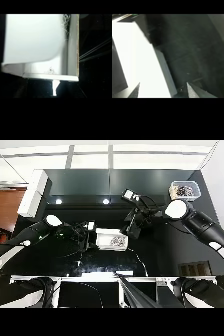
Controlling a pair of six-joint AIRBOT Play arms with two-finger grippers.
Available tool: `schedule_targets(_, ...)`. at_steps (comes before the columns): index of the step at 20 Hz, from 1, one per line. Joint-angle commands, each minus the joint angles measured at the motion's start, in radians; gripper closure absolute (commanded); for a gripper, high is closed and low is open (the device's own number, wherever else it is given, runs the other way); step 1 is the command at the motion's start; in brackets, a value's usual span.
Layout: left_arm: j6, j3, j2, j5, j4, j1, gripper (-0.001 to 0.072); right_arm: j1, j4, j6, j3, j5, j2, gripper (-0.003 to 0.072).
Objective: Fold the box and place the chain.
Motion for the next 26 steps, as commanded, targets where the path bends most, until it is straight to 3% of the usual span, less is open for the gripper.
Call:
schedule_targets(1, 0.0, 0.001, -0.001, 0.0, 0.0, 0.0, 0.0314, 0.011, 0.011, -0.089, -0.018, 0.072, 0.004, -0.0034)
schedule_targets(10, 0.0, 0.001, -0.001, 0.0, 0.0, 0.0, 0.0314, 0.099, -0.087, -0.138, -0.054, 0.046, 0.0, -0.0034)
schedule_targets(18, 0.0, 0.001, -0.001, 0.0, 0.0, 0.0, 0.0313, 0.105, -0.085, -0.137, -0.054, -0.007, -0.007, -0.0034)
schedule_targets(20, 0.0, 0.001, -0.001, 0.0, 0.0, 0.0, 0.0314, 0.11, -0.085, -0.137, -0.054, -0.001, -0.018, 0.0172)
schedule_targets(22, 0.0, 0.001, -0.001, 0.0, 0.0, 0.0, 0.0314, 0.116, -0.085, -0.136, -0.054, -0.009, -0.029, 0.0284)
schedule_targets(23, 0.0, 0.001, -0.001, 0.0, 0.0, 0.0, 0.0314, 0.116, -0.085, -0.133, -0.054, -0.01, -0.03, 0.0493)
schedule_targets(24, 0.0, 0.001, -0.001, 0.0, 0.0, 0.0, 0.0314, 0.116, -0.084, -0.133, -0.054, -0.008, -0.03, 0.0555)
schedule_targets(26, 0.0, 0.001, -0.001, 0.0, 0.0, 0.0, 0.0314, 0.117, -0.084, -0.118, -0.054, -0.005, -0.03, 0.0555)
